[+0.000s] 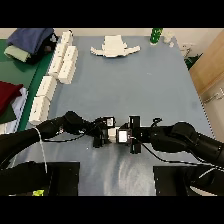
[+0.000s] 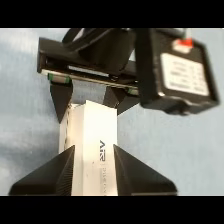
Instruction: Fold the box.
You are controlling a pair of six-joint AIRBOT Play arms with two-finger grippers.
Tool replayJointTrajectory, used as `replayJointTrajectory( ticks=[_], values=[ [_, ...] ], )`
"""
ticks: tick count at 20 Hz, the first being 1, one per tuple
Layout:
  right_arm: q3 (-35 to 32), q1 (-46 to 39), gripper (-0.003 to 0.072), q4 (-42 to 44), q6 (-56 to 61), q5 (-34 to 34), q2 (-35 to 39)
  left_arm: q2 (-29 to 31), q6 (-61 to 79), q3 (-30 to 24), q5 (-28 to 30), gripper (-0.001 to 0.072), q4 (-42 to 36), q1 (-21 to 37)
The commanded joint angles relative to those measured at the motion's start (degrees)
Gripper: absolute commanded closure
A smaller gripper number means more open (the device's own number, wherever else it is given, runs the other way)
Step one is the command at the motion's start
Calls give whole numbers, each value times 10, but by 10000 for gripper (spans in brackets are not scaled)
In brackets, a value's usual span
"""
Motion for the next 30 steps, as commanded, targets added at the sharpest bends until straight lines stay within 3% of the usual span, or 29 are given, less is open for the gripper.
replayJointTrajectory(
  ticks=[1, 2, 3, 6, 10, 30],
  values=[
    [-15, -1, 489, 32, 163, -4, 43, 0, 0, 1, 0, 236, 0, 0],
    [-34, -1, 629, 43, 199, 22, 57, 0, 0, 1, 0, 236, 0, 0],
    [-61, -1, 674, 59, 234, 66, 70, 0, 0, 1, 0, 236, 0, 0],
    [-152, 9, 683, 164, 262, 212, 85, 0, 0, 1, 0, 236, 0, 0],
    [-206, 37, 682, 166, 310, 312, 84, 0, 0, 1, 0, 236, 0, 0],
    [-207, 41, 682, 166, 332, 271, 12, 0, 0, 1, 0, 236, 0, 0]
  ],
)
